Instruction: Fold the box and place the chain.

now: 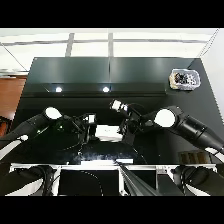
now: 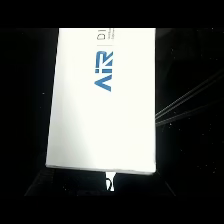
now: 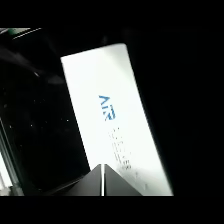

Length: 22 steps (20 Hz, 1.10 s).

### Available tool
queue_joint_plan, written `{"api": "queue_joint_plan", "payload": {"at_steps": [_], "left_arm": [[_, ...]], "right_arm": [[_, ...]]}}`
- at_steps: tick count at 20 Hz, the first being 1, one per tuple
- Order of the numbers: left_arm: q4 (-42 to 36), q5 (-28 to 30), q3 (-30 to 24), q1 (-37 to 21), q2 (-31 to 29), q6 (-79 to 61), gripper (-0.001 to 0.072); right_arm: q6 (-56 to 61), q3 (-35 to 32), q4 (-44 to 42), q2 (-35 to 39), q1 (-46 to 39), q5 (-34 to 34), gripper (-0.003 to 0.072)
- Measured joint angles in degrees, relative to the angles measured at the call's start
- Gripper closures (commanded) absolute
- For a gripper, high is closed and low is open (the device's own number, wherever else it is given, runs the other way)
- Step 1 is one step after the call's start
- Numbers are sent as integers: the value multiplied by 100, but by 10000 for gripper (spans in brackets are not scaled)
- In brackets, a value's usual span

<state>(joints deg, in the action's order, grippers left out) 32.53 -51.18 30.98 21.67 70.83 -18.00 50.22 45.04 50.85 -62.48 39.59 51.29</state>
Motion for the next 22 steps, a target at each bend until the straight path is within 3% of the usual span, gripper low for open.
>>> {"api": "queue_joint_plan", "payload": {"at_steps": [3, 8, 16, 19, 20, 21, 22], "left_arm": [[-2, 0, 0, 0, 0, 0, 306], [-2, -2, 0, 0, 0, 4, 305], [-7, -4, 0, 0, 0, -7, 305], [-44, -22, -2, 0, 0, 20, 298], [-42, -24, -2, 0, -9, 20, 263], [-24, -31, -2, 0, -28, 37, 55], [-17, -55, -2, 0, -59, 63, -10]], "right_arm": [[920, -275, -636, -59, -48, -85, 671], [1456, -470, -1364, -321, -85, -446, 671], [1687, -498, -1611, -776, -109, -525, 671], [1635, -358, -1410, -623, -234, -177, 671], [1628, -258, -1364, -487, -326, -79, 671], [1635, -166, -1244, -326, -444, 83, 671], [1694, -92, -1032, -151, -581, 258, 671]]}}
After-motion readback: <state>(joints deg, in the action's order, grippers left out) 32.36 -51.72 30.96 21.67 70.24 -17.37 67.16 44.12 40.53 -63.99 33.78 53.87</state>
